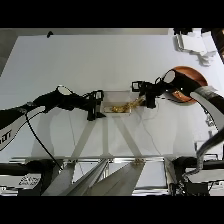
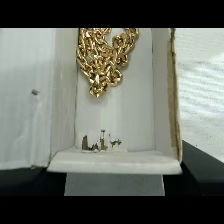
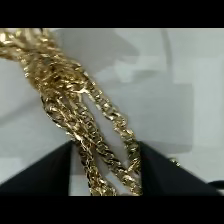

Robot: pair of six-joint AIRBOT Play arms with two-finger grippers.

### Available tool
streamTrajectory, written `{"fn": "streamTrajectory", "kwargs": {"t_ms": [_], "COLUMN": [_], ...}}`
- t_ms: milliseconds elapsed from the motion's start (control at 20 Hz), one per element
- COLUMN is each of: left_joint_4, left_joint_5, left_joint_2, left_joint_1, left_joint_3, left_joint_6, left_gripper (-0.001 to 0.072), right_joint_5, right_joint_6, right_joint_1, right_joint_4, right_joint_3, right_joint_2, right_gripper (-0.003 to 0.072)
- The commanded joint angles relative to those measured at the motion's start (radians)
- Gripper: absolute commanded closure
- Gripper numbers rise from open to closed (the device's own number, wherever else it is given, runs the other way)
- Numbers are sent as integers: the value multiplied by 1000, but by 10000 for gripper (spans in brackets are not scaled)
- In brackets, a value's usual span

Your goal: Fold the box and place the chain.

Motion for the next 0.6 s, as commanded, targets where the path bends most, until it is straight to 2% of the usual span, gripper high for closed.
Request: {"fn": "streamTrajectory", "kwargs": {"t_ms": [0,100,300,450,550], "left_joint_4": [0,0,0,0,0], "left_joint_5": [0,0,0,0,0], "left_joint_2": [0,0,0,0,0], "left_joint_1": [0,0,0,0,0], "left_joint_3": [0,0,0,0,0], "left_joint_6": [0,0,0,0,0], "left_gripper": [593,593,593,593,593], "right_joint_5": [-6,67,168,179,203], "right_joint_6": [9,10,100,235,285], "right_joint_1": [6,6,8,8,8], "right_joint_4": [0,-8,-11,40,127], "right_joint_3": [0,0,0,0,0], "right_joint_2": [-12,-11,31,141,229], "right_gripper": [468,674,672,673,673]}}
